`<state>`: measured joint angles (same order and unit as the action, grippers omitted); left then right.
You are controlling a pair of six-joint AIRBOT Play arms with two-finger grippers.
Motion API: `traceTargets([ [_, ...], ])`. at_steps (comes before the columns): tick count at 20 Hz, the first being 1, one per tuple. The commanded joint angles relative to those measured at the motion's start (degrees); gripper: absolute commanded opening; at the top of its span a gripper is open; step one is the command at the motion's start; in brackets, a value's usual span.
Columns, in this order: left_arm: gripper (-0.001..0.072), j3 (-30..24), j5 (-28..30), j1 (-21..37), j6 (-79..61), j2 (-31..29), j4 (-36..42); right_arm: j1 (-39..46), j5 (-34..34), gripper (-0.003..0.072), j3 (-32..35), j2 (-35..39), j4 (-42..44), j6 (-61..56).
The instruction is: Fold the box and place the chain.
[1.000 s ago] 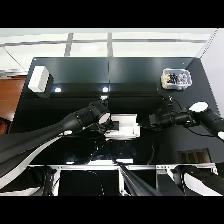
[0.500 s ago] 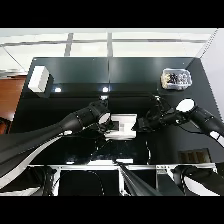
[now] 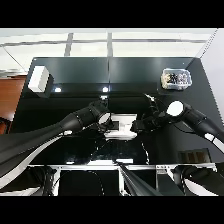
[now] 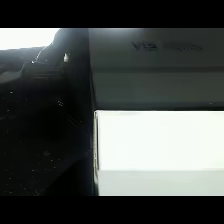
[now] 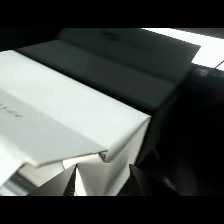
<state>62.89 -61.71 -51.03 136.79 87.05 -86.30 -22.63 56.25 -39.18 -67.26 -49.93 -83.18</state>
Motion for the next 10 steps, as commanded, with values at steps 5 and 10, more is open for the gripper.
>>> traceTargets([
  [5, 0.0027, 0.0, -0.3, 0.0, -0.1, 0.0, 0.0, -11.0, 3.4, 0.0351, -8.9, -6.2, -22.6, -25.4],
  [10, 0.0028, 0.0, -0.3, 0.0, -0.1, 0.0, 0.0, -15.6, 6.3, 0.0351, -11.7, -9.1, -29.5, -39.9],
])
